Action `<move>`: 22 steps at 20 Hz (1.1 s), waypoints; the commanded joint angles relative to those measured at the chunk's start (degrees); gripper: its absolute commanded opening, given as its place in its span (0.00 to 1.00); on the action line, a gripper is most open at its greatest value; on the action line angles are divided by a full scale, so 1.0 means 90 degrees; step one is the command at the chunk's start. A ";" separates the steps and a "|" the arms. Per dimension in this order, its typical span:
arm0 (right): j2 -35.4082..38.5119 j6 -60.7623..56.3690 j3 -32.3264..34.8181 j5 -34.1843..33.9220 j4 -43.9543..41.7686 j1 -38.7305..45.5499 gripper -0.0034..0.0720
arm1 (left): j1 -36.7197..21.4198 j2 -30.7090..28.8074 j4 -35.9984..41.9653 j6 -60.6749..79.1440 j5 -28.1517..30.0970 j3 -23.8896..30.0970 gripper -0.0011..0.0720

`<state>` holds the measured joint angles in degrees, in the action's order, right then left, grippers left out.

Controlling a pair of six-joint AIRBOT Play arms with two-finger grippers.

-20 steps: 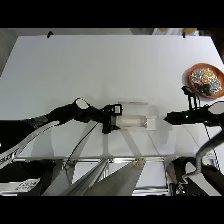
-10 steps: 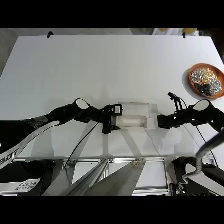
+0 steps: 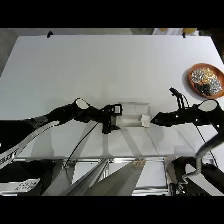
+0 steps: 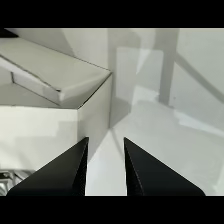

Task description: Fold the box and place the chain.

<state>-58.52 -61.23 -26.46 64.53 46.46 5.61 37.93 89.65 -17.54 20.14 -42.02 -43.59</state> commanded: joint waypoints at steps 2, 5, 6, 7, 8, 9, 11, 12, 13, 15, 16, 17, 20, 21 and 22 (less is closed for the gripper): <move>0.0338 0.0027 0.0005 0.0046 -0.0308 -0.0036 0.42 | 0.0002 -0.0002 -0.0002 0.0002 0.0000 -0.0002 0.44; 0.0335 -0.0036 0.0005 -0.0141 -0.0301 -0.0454 0.44 | 0.0000 -0.0002 -0.0002 0.0002 0.0000 -0.0002 0.44; 0.0335 -0.0075 0.0005 -0.0257 -0.0299 -0.0631 0.44 | 0.0000 -0.0002 -0.0002 0.0002 0.0000 -0.0002 0.44; 0.0335 -0.0233 0.0002 -0.0398 -0.0250 -0.0801 0.51 | 0.0002 -0.0002 -0.0002 0.0002 0.0000 -0.0002 0.44; 0.0335 -0.0391 0.0002 -0.0517 -0.0172 -0.0935 0.53 | 0.0002 -0.0002 -0.0002 0.0002 0.0000 0.0000 0.44; 0.0335 -0.0481 0.0002 -0.0605 -0.0104 -0.1037 0.53 | 0.0000 -0.0002 -0.0005 0.0002 0.0000 0.0000 0.44; 0.0335 -0.0833 -0.0036 -0.0658 0.0087 -0.1222 0.52 | 0.0002 -0.0002 -0.0002 0.0002 0.0000 -0.0002 0.44; 0.0335 -0.1008 -0.0083 -0.0665 0.0185 -0.1321 0.52 | 0.0002 -0.0002 -0.0002 0.0002 0.0000 0.0000 0.44; 0.0335 -0.1219 -0.0148 -0.0702 0.0274 -0.1440 0.52 | 0.0002 -0.0002 -0.0002 0.0002 0.0000 -0.0002 0.44; 0.0335 -0.1603 -0.0265 -0.0860 0.0478 -0.1734 0.52 | 0.0002 -0.0002 -0.0005 0.0002 0.0000 -0.0002 0.44; 0.0335 -0.1819 -0.0296 -0.0937 0.0629 -0.1880 0.52 | 0.0002 -0.0002 -0.0002 0.0002 0.0000 -0.0002 0.44; 0.0333 -0.2142 -0.0321 -0.1025 0.0816 -0.2021 0.52 | 0.0002 -0.0002 -0.0005 0.0002 0.0000 -0.0002 0.44; 0.0323 -0.3427 -0.0435 -0.1304 0.1462 -0.2446 0.52 | 0.0000 -0.0002 -0.0002 0.0002 -0.0002 -0.0002 0.44; 0.0321 -0.3779 -0.0498 -0.1353 0.1824 -0.2657 0.52 | 0.0002 -0.0002 -0.0002 0.0002 0.0000 -0.0002 0.44; 0.0294 -0.4133 -0.0573 -0.1367 0.2208 -0.2858 0.52 | 0.0002 -0.0002 -0.0002 0.0002 -0.0002 -0.0002 0.44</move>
<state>-55.66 -87.70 -30.30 54.22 57.95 -15.94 37.93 89.65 -17.56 20.16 -42.02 -43.59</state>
